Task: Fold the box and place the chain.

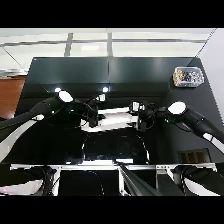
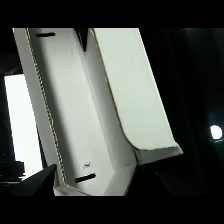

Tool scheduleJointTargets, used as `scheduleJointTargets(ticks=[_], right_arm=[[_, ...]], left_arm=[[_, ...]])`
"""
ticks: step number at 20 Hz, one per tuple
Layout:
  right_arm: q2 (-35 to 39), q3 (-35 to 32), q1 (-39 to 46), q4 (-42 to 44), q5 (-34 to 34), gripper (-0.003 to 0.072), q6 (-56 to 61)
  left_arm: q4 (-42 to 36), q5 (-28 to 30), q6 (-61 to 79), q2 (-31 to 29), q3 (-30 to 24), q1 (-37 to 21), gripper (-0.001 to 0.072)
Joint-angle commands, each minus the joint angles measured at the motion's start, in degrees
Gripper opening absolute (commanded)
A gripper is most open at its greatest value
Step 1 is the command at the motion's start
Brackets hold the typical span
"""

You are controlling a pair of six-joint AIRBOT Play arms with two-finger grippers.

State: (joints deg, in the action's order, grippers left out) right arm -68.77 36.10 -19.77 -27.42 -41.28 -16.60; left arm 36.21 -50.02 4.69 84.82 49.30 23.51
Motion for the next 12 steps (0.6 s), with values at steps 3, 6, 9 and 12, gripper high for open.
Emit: scheduleJointTargets(ticks=[3, 6, 9, 12], right_arm=[[-3.3, 0.2, -2.8, 3.3, -4.1, 0.0708, -2.8], [-3.3, -0.4, -3.1, 0.9, -5.1, 0.0708, -1.9], [-3.8, -0.4, -3.1, -1.1, -4.2, 0.0708, -1.0], [-5.3, -0.4, -3.1, -1.2, -2.8, 0.0708, -0.8]], left_arm=[[0.0, -0.2, 0.0, 0.0, 0.0, 0.0, 0.0028], [0.0, -1.3, 0.0, 0.0, 0.1, -0.3, 0.0029], [0.0, -1.5, 0.0, 0.0, 0.1, -0.8, 0.0029], [0.0, -1.5, 0.0, 0.0, 0.1, -0.8, 0.0029]])
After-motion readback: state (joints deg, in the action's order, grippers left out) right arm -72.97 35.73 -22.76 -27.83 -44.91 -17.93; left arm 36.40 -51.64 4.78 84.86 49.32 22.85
